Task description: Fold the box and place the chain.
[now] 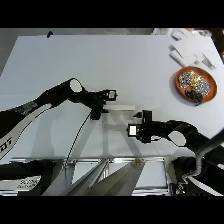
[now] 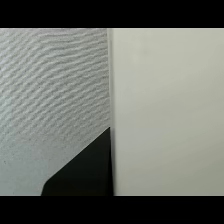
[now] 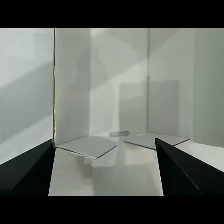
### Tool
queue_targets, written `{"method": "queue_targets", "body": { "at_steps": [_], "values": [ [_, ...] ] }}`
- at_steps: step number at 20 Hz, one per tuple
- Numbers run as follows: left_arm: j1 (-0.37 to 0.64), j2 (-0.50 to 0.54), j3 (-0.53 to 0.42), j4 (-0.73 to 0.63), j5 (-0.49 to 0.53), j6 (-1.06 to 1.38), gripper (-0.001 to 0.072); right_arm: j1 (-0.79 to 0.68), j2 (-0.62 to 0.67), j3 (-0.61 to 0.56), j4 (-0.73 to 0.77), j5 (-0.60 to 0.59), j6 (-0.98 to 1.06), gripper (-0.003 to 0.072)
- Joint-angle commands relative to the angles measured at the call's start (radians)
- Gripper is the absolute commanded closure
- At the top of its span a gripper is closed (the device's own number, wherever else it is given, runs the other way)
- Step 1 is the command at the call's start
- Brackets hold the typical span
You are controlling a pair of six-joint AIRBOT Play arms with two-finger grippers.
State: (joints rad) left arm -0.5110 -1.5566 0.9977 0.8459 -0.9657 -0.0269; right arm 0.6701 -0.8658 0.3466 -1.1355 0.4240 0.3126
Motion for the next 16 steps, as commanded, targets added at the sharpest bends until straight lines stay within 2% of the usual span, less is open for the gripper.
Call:
{"method": "queue_targets", "body": {
  "at_steps": [1,4,8,11,16],
  "values": [
    [-0.001,0.0,0.0,0.0,0.0,0.0,0.0697,0.001,-0.007,0.0,0.011,-0.037,-0.003,-0.0004],
    [0.0,0.0,0.0,0.0,0.0,0.0,0.0697,-0.008,-0.007,0.012,0.046,-0.029,-0.006,-0.0003],
    [-0.001,0.0,0.0,0.0,0.0,0.0,0.0697,-0.121,-0.025,0.053,0.124,0.035,-0.01,-0.0002],
    [-0.001,0.0,0.0,0.0,0.0,0.0,0.0697,-0.152,-0.048,0.053,0.235,0.062,-0.115,-0.0002],
    [-0.001,0.0,0.0,0.0,0.0,0.0,0.0697,-0.249,-0.056,0.053,0.323,0.114,-0.259,-0.0002]
  ]
}}
